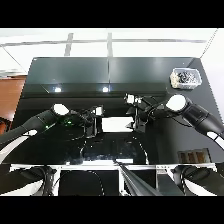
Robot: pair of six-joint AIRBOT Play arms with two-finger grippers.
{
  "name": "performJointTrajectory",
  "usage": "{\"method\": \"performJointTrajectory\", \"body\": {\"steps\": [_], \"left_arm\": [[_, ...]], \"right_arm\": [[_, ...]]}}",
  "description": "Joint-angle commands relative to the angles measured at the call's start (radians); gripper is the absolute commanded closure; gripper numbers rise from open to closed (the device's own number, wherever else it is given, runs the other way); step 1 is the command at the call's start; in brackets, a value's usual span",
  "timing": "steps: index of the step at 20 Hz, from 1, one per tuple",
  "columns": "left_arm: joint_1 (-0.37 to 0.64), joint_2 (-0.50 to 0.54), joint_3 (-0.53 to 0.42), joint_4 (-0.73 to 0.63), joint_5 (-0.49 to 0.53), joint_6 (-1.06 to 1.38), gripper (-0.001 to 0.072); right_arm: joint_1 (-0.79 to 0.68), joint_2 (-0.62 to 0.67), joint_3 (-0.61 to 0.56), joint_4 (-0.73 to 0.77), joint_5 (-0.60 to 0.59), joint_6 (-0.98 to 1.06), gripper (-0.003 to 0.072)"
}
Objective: Fold the box and place the chain.
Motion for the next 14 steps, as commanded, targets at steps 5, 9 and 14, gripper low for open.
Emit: {"method": "performJointTrajectory", "body": {"steps": [5,9,14], "left_arm": [[-0.001,0.000,0.001,0.000,0.000,0.000,0.0315],[-0.001,0.000,0.001,0.000,0.000,0.000,0.0315],[-0.001,0.000,0.001,0.000,0.000,0.000,0.0315]], "right_arm": [[0.003,-0.003,-0.002,-0.020,0.010,0.002,0.0530],[0.003,-0.003,-0.005,-0.020,0.014,0.005,0.0529],[0.003,-0.003,-0.039,-0.021,0.013,0.010,0.0411]]}}
